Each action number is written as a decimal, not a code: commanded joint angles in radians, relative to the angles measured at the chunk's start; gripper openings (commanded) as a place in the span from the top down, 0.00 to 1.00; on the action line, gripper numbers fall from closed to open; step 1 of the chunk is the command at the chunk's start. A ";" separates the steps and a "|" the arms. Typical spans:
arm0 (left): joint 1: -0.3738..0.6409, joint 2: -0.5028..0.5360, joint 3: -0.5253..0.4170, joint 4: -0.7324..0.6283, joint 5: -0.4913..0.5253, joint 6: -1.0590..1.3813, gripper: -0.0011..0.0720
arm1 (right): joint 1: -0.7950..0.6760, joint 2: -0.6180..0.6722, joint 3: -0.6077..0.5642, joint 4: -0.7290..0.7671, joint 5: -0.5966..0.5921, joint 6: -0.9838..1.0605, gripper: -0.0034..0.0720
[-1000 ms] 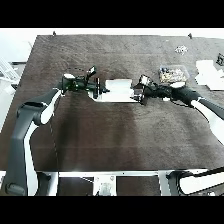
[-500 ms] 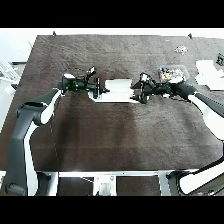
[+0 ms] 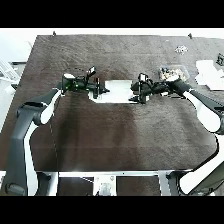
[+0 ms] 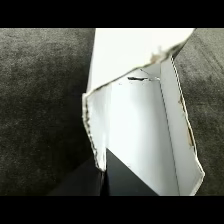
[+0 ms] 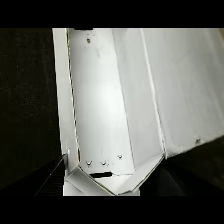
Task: Fold the box and place the chain.
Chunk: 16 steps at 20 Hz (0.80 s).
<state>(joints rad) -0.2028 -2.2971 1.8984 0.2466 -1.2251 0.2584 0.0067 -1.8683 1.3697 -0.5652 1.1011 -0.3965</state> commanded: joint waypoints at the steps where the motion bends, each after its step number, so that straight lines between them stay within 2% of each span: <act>1: 0.000 0.000 0.000 0.000 0.003 0.000 0.96 | 0.000 -0.054 0.065 -0.016 0.080 -0.004 0.12; 6: 0.000 0.000 0.000 0.000 0.003 0.000 0.96 | -0.004 -0.087 0.107 -0.015 0.139 -0.035 0.12; 16: 0.000 0.000 0.000 0.000 0.003 0.001 0.96 | -0.002 -0.119 0.113 0.015 0.161 -0.060 0.11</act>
<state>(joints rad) -0.2028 -2.2967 1.8984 0.2462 -1.2228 0.2588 0.0044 -1.9785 1.4807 -0.5648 1.2545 -0.4492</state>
